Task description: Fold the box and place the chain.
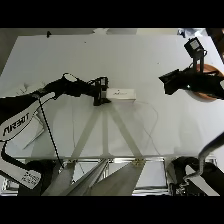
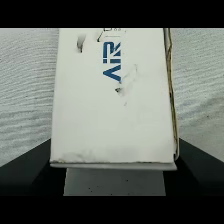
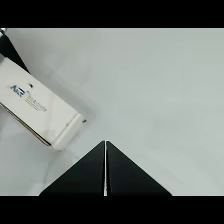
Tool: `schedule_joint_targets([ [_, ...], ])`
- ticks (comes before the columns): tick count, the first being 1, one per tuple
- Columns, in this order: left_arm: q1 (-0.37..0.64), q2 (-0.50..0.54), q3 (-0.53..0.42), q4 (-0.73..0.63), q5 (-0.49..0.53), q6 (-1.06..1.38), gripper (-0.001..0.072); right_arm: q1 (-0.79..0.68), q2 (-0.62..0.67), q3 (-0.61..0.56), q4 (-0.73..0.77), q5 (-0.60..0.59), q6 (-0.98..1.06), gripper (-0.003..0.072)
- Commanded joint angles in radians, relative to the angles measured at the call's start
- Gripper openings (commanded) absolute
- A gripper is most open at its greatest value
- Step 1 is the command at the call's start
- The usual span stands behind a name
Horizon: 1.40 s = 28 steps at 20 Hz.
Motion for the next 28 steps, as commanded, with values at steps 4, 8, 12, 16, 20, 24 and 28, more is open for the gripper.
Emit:
schedule_joint_targets([
  [4,0.0,0.0,0.0,-0.026,-0.037,-0.004,0.0324,-0.003,0.004,0.001,-0.058,-0.003,0.008,0.0014],
  [8,0.0,0.0,0.0,-0.025,-0.032,-0.003,0.032,-0.003,0.004,0.001,-0.058,-0.003,0.008,0.0014],
  [12,0.0,0.0,0.0,-0.021,-0.033,-0.003,0.0081,-0.003,0.004,0.001,-0.058,-0.003,0.008,0.0014],
  [16,0.0,0.0,0.0,-0.019,-0.034,-0.003,0.0011,-0.003,0.004,0.001,-0.058,-0.003,0.008,0.0014],
  [20,0.0,0.015,0.0,-0.049,-0.032,-0.047,0.0007,-0.003,0.004,0.001,-0.058,-0.003,0.008,0.0014],
  [24,0.001,0.102,0.001,-0.071,-0.001,-0.22,0.0006,-0.003,0.004,0.001,-0.058,-0.003,0.008,0.0014],
  [28,0.005,0.251,0.001,-0.07,0.16,-0.364,0.0006,-0.003,0.004,0.001,-0.058,-0.003,0.008,0.0014],
])
